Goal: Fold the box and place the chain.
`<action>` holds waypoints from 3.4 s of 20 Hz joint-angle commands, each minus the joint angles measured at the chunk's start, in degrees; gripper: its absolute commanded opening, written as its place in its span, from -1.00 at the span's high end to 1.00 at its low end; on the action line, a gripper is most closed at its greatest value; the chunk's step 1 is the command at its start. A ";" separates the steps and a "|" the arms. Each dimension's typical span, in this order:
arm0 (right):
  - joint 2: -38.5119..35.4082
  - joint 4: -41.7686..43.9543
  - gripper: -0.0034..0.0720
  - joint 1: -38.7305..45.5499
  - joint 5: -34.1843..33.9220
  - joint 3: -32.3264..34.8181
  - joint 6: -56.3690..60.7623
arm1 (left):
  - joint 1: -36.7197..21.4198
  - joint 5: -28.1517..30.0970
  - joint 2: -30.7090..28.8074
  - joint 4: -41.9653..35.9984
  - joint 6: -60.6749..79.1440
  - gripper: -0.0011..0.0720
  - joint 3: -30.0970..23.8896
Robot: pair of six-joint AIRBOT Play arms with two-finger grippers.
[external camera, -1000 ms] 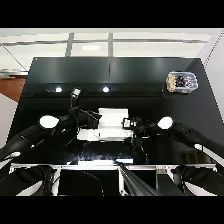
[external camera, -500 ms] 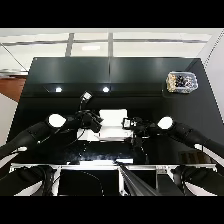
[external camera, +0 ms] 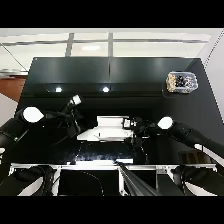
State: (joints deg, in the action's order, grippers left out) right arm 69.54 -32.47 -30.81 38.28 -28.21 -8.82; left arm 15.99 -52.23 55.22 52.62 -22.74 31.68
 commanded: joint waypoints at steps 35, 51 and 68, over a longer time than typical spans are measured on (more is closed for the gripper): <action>0.04 0.00 -0.37 -0.02 0.02 0.02 0.00 | 18.10 17.33 9.66 -21.59 24.70 0.51 -6.03; 0.04 0.00 -0.37 -0.02 0.02 0.02 0.00 | 17.94 17.00 8.92 -21.27 24.81 0.39 -6.01; 0.04 0.02 -0.37 -0.02 0.00 0.02 0.02 | -18.56 -6.58 -9.25 0.22 -47.71 0.88 -10.32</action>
State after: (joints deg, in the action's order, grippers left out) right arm 69.54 -32.47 -30.81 38.24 -28.21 -8.80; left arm 2.13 -58.50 45.95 52.25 -53.98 23.14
